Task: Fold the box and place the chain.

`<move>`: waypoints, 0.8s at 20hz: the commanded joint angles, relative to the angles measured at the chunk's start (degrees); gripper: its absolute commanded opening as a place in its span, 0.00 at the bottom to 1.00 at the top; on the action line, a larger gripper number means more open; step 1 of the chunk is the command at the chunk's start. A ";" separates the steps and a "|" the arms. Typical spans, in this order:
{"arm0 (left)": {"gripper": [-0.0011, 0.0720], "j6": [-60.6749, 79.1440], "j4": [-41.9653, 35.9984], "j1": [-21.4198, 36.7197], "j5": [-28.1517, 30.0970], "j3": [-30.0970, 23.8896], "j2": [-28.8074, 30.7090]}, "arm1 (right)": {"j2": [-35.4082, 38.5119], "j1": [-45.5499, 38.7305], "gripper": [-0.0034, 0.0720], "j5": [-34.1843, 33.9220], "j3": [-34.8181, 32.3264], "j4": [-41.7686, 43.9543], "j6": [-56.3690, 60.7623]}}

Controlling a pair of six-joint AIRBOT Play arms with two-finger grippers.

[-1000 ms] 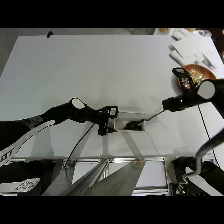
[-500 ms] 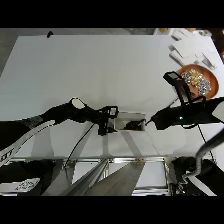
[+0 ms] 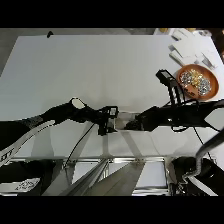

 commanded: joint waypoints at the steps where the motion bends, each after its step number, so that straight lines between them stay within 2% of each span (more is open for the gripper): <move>1: 0.55 0.02 0.02 0.04 0.02 0.00 0.02 | -1.88 0.35 0.06 -3.98 -2.60 0.44 -0.42; 2: 0.55 0.00 0.02 0.04 0.02 0.00 0.02 | -2.84 0.35 0.07 -4.44 -3.34 0.22 -0.68; 3: 0.55 0.02 0.02 0.04 0.02 0.00 0.02 | -3.87 0.35 0.13 -4.79 -3.87 -0.22 -0.68; 5: 0.55 0.00 0.02 0.04 0.00 0.00 0.02 | -5.57 0.33 0.36 -5.05 -3.91 0.04 -1.95; 6: 0.55 0.00 0.02 0.04 0.00 0.00 0.02 | -5.64 -0.07 0.43 -4.90 -3.26 0.85 -4.15; 7: 0.55 0.00 0.02 0.04 0.00 0.00 0.02 | -5.62 -0.85 0.44 -4.35 -1.66 1.03 -5.46; 9: 0.55 0.00 0.02 0.04 0.02 0.00 0.02 | -5.66 -4.39 0.43 -3.56 3.45 -0.33 -6.73; 10: 0.55 0.00 0.02 0.04 0.00 0.00 0.02 | -5.90 -7.32 0.28 -3.43 6.14 -2.10 -6.73; 11: 0.55 0.02 0.02 0.04 0.02 0.00 0.02 | -6.40 -10.47 0.06 -3.41 8.02 -4.52 -6.75; 14: 0.55 0.00 0.02 0.04 0.04 0.00 0.02 | -11.10 -20.68 0.06 -4.02 8.61 -19.08 -2.67; 16: 0.55 0.02 0.02 0.04 0.00 0.00 0.02 | -16.79 -25.59 0.06 -2.38 8.55 -25.33 -0.50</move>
